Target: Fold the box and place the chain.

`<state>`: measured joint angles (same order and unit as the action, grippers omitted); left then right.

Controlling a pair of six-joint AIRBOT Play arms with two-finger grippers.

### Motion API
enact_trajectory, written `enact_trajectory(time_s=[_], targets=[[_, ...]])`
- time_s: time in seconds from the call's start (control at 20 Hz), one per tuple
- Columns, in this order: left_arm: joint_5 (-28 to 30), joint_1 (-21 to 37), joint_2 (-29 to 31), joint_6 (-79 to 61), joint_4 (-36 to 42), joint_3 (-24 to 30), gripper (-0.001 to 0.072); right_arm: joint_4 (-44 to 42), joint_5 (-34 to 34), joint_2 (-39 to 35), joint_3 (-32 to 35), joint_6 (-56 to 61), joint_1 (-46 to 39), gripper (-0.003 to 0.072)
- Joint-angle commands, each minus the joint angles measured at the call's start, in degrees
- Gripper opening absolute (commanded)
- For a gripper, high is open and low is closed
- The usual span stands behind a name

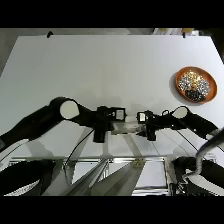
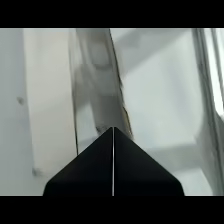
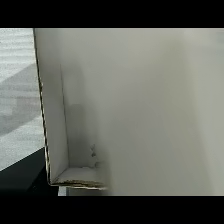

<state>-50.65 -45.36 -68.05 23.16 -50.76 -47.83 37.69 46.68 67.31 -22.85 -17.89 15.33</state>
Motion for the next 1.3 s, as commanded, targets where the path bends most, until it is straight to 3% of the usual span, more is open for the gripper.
enact_trajectory(time_s=[0.0, 0.1, 0.25, 0.5, 0.65, 0.75, 1.05, 1.25], targets=[[19.17, -2.43, -3.17, 3.74, 4.46, -0.02, 0.0000, 0.00, 0.04, -0.04, 0.00, -0.02, -0.04, 0.0433], [25.33, -1.64, -5.31, 7.78, 4.39, 0.04, 0.0000, 0.02, 0.07, -0.04, 0.02, -0.02, -0.04, 0.0433], [26.82, -0.13, -9.31, 12.04, 4.39, 0.79, 0.0000, 0.02, 0.07, -0.04, 0.00, -0.02, -0.04, 0.0433], [19.52, 2.16, -7.10, 13.40, 2.91, 0.94, 0.0000, 0.00, 0.07, -0.04, 0.00, -0.02, -0.04, 0.0433], [7.91, 4.09, -1.31, 19.21, -5.49, 0.94, 0.0001, 0.00, 0.07, -0.04, 0.00, -0.02, -0.04, 0.0433], [0.61, 4.42, -0.57, 17.94, -8.72, 1.01, 0.0001, 0.00, 0.07, -0.04, 0.00, -0.02, -0.04, 0.0433], [-1.14, 3.21, -1.81, 14.34, -6.62, 5.55, 0.0002, 0.02, 0.07, -0.04, 0.00, -0.02, -0.04, 0.0433], [-4.24, 3.87, -1.75, 14.29, -11.04, 5.66, 0.0009, 0.00, 0.07, -0.04, 0.00, -0.02, -0.04, 0.0433]])
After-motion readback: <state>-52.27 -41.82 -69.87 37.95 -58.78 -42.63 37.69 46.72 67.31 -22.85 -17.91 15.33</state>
